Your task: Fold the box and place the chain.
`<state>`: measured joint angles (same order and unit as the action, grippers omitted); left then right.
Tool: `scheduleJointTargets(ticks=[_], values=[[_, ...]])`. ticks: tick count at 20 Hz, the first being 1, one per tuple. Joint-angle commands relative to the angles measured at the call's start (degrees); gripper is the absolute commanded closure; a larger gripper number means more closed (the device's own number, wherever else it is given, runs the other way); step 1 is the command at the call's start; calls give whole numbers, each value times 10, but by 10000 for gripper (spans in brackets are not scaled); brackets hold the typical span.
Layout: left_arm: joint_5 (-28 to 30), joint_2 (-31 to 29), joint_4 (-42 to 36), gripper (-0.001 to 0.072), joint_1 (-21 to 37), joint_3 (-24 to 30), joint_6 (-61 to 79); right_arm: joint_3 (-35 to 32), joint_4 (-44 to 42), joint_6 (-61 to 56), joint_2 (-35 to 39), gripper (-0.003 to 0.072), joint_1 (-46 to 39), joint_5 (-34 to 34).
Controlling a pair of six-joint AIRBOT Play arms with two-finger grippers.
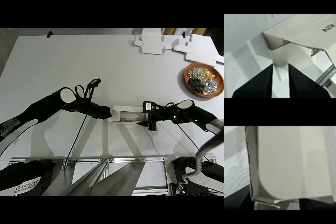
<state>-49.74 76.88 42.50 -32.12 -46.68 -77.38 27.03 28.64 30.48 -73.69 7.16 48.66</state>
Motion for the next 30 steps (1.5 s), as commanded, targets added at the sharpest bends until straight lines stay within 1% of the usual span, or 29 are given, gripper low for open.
scheduleJointTargets(ticks=[1,4,5,6,11,15,20,23,25,30], values=[[2,-1,-2,490,-1,-4,1,0,0,0,0,281,0,0],[2,0,-2,477,-4,-14,3,0,0,0,0,281,0,0],[2,0,-2,423,-8,-17,3,0,0,0,0,281,0,0],[3,2,1,412,-14,-19,3,0,0,0,0,281,0,0],[27,15,39,412,-37,-22,-18,0,0,0,0,281,0,0],[27,18,102,412,-55,-46,-83,0,0,0,0,281,0,0],[12,48,153,412,-89,-87,-167,0,0,0,0,281,0,0],[5,57,194,412,-102,-106,-222,0,0,0,0,281,0,0],[-7,57,215,412,-105,-111,-254,0,0,0,0,281,0,0],[-34,57,223,412,-112,-112,-277,0,0,0,0,281,0,0]])
